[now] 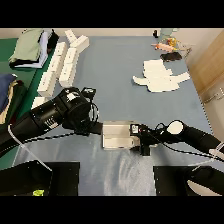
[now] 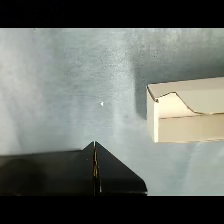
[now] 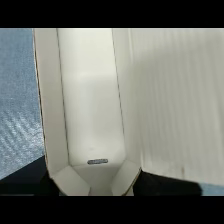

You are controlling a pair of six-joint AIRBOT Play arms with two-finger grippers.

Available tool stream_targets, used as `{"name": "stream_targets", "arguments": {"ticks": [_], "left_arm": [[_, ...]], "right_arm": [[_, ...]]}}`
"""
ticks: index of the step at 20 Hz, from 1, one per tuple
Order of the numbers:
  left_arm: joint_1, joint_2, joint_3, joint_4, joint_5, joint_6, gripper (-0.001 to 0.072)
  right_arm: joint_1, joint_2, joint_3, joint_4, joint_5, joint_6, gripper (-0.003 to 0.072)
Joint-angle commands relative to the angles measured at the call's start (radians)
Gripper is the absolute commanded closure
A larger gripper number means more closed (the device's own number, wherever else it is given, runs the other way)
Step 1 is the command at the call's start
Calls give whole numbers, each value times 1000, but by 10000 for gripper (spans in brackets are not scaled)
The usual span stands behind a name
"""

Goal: Fold the box.

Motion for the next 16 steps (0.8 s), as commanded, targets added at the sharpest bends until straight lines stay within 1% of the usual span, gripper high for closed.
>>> {"name": "stream_targets", "arguments": {"ticks": [1,2,3,4,5,8,9,10,11,13,14,16], "left_arm": [[11,13,-10,31,123,229,691],[11,13,-20,30,151,312,691],[23,18,-36,-5,175,420,692],[59,29,-67,-58,199,536,693],[112,58,-125,-146,237,706,693],[316,152,-336,-464,337,1399,690],[360,167,-386,-515,357,1587,577],[389,173,-429,-546,400,1727,69],[405,173,-464,-571,467,1814,20],[411,172,-528,-631,584,1950,21],[410,171,-559,-681,638,2032,20],[410,158,-612,-834,703,2217,20]], "right_arm": [[1,-1,1,0,0,0,185],[1,-1,1,0,0,0,185],[1,-1,1,0,1,0,185],[1,-1,1,0,0,0,185],[1,-1,1,0,0,0,185],[1,-1,1,0,0,0,185],[1,0,1,0,0,0,185],[1,-1,1,0,0,0,185],[1,0,1,0,0,0,185],[1,-1,1,0,0,0,185],[1,-1,1,0,0,0,185],[1,0,1,0,0,0,185]]}}
